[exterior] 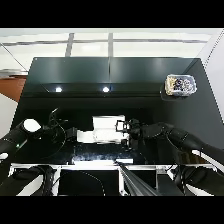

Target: Fold the box and place the chain.

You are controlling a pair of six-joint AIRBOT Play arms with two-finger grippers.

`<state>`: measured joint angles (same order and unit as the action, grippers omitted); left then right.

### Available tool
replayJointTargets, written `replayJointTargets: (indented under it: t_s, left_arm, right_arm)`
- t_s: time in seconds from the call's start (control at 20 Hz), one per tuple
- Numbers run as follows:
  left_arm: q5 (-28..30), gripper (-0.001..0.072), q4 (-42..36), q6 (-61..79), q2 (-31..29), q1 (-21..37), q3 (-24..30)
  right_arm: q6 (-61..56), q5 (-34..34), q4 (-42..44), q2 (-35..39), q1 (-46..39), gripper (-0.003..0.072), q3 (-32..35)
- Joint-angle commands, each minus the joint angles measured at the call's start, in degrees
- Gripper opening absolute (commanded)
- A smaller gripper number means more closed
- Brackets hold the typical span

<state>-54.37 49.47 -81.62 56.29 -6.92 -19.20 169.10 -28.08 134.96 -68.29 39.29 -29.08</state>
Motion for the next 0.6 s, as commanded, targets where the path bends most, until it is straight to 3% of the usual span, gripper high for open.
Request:
replayJointTargets:
  t_s: [0.0, 0.05, 0.1, 0.25, 0.35, 0.55]
  left_arm:
    - [1.2, 0.0046, -4.1, 5.2, 1.6, -0.2, 0.0]
    - [1.0, 0.0143, -4.0, 5.2, 1.6, -0.2, -0.1]
    - [0.2, 0.0187, -4.0, 5.3, 1.6, -0.2, -0.2]
    - [-0.8, 0.0197, -4.1, 6.7, 1.6, -0.2, -0.2]
    - [-1.1, 0.0415, -4.1, 7.6, 1.5, -0.2, -0.2]
    - [-3.7, 0.0428, -4.2, 11.4, 1.5, -0.2, -1.8]
  right_arm:
    - [0.0, 0.0, 0.0, 0.0, 0.0, 0.0395, 0.0]
    - [0.0, 0.0, 0.0, 0.0, 0.0, 0.0395, 0.0]
    - [0.0, 0.0, 0.0, 0.0, 0.0, 0.0395, 0.0]
    - [0.0, 0.0, 0.0, 0.0, 0.0, 0.0395, 0.0]
    - [0.0, 0.1, 0.0, 0.0, 0.0, 0.0395, 0.0]
    - [-0.3, 0.1, 0.0, 0.0, 0.0, 0.0394, 0.0]
